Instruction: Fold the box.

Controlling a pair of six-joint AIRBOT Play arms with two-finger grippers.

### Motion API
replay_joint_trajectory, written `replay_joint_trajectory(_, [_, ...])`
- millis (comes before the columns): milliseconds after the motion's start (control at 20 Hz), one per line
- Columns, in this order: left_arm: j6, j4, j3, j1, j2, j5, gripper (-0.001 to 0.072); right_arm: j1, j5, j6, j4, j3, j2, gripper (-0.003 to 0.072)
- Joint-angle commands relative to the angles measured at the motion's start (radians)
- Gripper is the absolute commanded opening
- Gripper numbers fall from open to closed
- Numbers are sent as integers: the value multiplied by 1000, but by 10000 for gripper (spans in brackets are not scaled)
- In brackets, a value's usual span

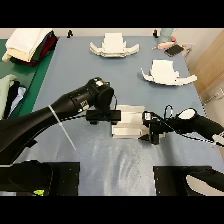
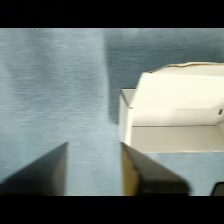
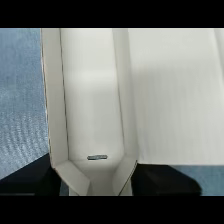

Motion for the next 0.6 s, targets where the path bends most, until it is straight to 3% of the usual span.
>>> replay_joint_trajectory(0, [108,82,3,35,62,-79,90,1,0,0,0,1,-1,513])
replay_joint_trajectory(50, [174,102,2,35,66,-66,12,1,0,0,0,1,-1,513])
replay_joint_trajectory(200, [417,116,-2,35,65,-37,12,1,0,0,0,1,-1,513])
replay_joint_trajectory(300, [724,-17,-18,78,83,2,9,1,0,0,0,1,-1,513])
replay_joint_trajectory(400, [1162,-250,-83,155,133,27,7,1,0,0,0,1,-1,513])
replay_joint_trajectory(550, [1473,-400,-205,272,200,105,11,1,0,0,0,1,-1,513])
